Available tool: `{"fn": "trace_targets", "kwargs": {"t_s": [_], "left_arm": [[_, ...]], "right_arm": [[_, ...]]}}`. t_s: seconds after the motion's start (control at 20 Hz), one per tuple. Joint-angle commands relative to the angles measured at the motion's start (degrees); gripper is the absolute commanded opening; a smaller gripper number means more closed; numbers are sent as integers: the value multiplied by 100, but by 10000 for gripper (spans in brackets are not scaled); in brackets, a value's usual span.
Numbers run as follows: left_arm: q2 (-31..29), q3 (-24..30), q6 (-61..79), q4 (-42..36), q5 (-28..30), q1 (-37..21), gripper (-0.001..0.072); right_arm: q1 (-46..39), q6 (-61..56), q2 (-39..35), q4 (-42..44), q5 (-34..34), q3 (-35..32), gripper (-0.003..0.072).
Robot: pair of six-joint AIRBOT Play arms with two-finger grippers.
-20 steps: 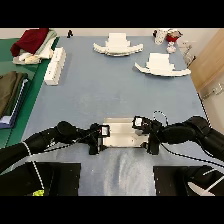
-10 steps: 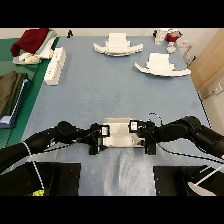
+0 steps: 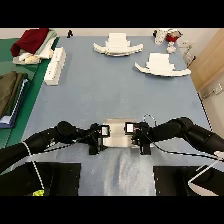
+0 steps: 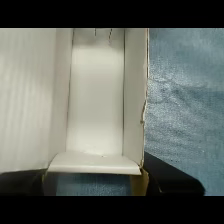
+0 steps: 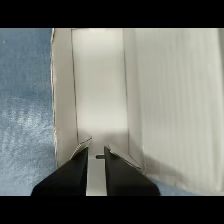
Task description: Fold the box.
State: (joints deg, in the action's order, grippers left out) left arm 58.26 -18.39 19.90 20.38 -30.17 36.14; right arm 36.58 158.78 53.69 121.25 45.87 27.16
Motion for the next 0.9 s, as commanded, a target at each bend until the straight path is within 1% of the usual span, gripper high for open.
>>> {"fn": "trace_targets", "kwargs": {"t_s": [0.0, 0.05, 0.1, 0.3, 0.4, 0.45, 0.5, 0.55, 0.6, 0.65, 0.7, 0.85], "left_arm": [[0, -4, 0, 0, 4, -4, 512], [0, -7, 0, 0, 2, -4, 512], [0, -7, 0, 0, 2, -4, 512], [0, -7, 0, 0, 2, -4, 512], [0, -7, 0, 0, 2, -4, 512], [0, -7, 0, 0, 2, -4, 512], [0, -7, 0, 0, 2, -4, 512], [0, -7, 0, 0, 2, -7, 512], [0, -7, 0, 0, 2, -7, 512], [0, -7, 0, 0, 2, -7, 512], [0, -7, 0, 0, 2, -4, 512], [0, -7, 0, 0, 4, -4, 512]], "right_arm": [[70, 74, 98, 70, -138, -4, 380], [70, 74, 98, 70, -146, -4, 557], [70, 72, 98, 70, -144, -4, 620], [68, 72, 94, 68, -131, -4, 620], [63, 11, 55, 33, -15, -2, 609], [63, -227, 9, -107, 48, -2, 569], [63, -682, -50, -400, 90, 4, 418], [63, -1412, -109, -776, 118, 4, 272], [63, -2387, -179, -1246, 186, 13, 135], [63, -3211, -247, -1707, 315, 17, 17], [63, -4009, -317, -2173, 542, 44, 3], [44, -5967, -588, -3193, 1281, 184, 2]]}}
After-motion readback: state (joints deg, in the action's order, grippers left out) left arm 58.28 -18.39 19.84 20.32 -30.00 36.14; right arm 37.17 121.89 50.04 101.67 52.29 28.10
